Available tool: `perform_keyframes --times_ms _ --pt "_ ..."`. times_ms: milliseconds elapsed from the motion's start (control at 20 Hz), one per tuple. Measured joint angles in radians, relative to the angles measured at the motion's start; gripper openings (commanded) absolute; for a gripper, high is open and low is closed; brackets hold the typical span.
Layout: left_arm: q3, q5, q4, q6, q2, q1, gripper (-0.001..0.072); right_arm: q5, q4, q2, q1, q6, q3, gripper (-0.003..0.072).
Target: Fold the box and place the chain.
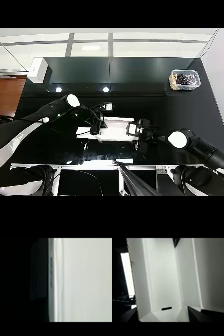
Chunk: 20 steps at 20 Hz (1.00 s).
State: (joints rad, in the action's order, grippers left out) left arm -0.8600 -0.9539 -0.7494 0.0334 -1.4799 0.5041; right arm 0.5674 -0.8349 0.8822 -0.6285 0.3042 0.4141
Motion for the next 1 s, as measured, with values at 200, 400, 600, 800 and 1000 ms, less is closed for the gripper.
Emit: perform_keyframes --times_ms 200,400,600,800,1000 --pt "0.000 0.001 0.003 0.000 0.000 0.000 0.0025 0.027 -0.011 0.011 0.058 0.002 0.033 0.0712" --pt "0.000 0.001 0.007 0.000 0.000 0.000 0.0025 0.049 0.070 0.031 0.111 -0.055 0.043 0.0712" --pt "0.000 0.002 0.009 0.000 0.000 0.000 0.0025 0.059 0.173 0.085 0.145 -0.160 0.048 0.0712" --pt "0.000 0.003 0.013 0.000 0.000 0.000 0.0025 0.083 0.259 0.118 0.207 -0.246 0.062 0.0712" --pt "0.000 0.004 0.010 0.000 0.000 0.000 0.0025 0.143 0.344 0.170 0.239 -0.333 0.067 0.0712"
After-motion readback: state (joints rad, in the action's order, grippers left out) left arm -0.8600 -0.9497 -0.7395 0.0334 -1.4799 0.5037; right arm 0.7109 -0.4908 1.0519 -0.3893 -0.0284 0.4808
